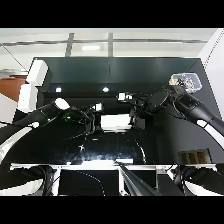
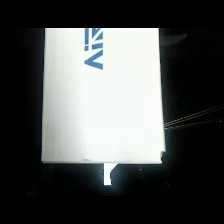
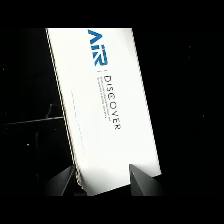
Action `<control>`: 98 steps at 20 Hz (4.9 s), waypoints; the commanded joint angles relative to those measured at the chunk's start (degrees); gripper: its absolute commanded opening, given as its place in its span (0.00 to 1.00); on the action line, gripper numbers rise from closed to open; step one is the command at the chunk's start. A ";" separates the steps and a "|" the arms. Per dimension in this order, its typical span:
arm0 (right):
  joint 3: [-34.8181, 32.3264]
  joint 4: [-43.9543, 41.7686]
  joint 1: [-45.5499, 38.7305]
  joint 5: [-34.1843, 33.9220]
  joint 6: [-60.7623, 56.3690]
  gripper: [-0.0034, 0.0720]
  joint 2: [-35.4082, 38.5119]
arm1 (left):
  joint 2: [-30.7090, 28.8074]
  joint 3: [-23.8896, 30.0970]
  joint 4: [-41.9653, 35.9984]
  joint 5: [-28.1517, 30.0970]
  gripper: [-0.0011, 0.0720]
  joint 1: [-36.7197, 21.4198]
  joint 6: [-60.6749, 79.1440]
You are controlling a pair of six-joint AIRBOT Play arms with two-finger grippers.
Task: Fold the box and place the chain.
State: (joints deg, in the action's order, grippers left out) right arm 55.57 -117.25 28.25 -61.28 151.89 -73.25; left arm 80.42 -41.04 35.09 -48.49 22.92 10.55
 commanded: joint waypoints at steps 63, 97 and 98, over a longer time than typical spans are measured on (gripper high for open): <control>2.23 -21.75 -24.44 -8.57 -38.14 0.08 6.93 | -16.11 -0.59 -0.07 -4.61 0.99 -4.33 -8.83; 2.21 -19.15 -24.35 -9.29 -38.14 0.08 6.93 | 2.36 -8.83 0.33 3.34 0.99 11.30 -12.35; 2.21 -19.15 -24.35 -9.27 -38.14 0.08 6.93 | 3.02 -8.83 1.20 4.00 0.99 11.93 -12.55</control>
State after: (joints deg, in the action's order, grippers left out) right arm 57.78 -136.40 3.90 -70.59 113.75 -66.37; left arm 82.21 -49.80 34.76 -45.78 33.69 -1.76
